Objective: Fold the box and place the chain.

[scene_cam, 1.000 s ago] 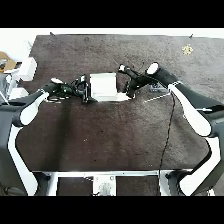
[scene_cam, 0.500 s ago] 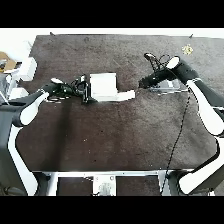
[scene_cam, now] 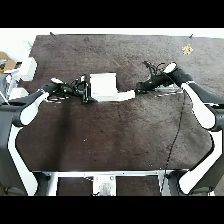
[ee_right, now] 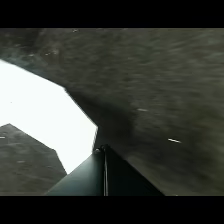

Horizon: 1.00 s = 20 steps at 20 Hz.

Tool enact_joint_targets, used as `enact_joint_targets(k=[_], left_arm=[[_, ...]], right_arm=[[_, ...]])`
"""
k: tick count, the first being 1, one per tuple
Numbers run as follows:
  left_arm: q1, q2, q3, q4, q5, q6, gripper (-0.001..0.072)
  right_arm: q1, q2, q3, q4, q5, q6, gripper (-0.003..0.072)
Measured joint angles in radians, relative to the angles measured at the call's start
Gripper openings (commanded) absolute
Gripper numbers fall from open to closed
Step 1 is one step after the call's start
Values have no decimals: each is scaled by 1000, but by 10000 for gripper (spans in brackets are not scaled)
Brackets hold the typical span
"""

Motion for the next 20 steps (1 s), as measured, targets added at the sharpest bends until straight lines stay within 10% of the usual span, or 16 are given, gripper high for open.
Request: enact_joint_targets(k=[2, 4, 9, 20], left_arm=[[0, 0, 0, 0, 0, 0, 224], [0, 0, 0, 0, 0, 0, 224], [0, 0, 0, 0, 0, 0, 224], [0, 0, 0, 0, 0, 0, 224]], right_arm=[[5, -12, 0, 61, 18, -29, 5], [3, -17, 0, 159, 35, -79, 483], [13, -22, 0, 380, 85, -178, 499], [158, -22, 63, 165, -14, -18, 496]])
